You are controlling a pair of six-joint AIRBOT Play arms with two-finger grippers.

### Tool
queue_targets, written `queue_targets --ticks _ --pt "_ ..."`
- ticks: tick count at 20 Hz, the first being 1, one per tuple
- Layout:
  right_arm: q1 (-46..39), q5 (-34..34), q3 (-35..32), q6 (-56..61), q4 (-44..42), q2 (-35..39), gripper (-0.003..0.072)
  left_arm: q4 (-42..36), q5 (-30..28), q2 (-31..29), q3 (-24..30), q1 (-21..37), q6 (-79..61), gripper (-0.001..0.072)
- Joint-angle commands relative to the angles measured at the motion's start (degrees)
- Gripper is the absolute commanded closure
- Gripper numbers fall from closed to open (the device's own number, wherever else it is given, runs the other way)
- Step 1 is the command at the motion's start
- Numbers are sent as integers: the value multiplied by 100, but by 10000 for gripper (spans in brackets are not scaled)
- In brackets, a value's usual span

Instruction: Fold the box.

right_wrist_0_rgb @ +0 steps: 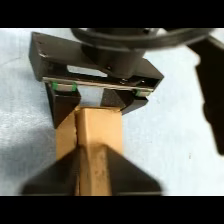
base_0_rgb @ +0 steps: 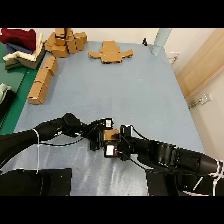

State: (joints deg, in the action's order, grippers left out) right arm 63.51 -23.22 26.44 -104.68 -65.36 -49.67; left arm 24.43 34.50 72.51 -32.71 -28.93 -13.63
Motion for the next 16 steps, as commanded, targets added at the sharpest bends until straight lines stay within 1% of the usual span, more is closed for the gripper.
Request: queue_targets --ticks 1,5,9,10,12,14,16 --pt "20 -98 2 -20 -160 0 324 0 -2 0 -2 -2 0 245" --pt "20 -122 4 -37 -155 94 324 0 0 0 -2 -2 0 245" --pt "17 -125 4 -35 -153 592 330 0 -2 0 -2 -2 0 245" --pt "11 -122 4 -35 -149 691 377 0 -2 0 -2 -2 0 245" --pt "-13 -155 4 -35 -122 717 519 0 -2 0 -2 -2 0 245" --pt "-46 -304 4 -35 -107 612 679 0 0 0 -2 -2 0 245" --pt "-39 -345 2 -35 -116 496 679 0 -4 0 -2 -2 0 245"
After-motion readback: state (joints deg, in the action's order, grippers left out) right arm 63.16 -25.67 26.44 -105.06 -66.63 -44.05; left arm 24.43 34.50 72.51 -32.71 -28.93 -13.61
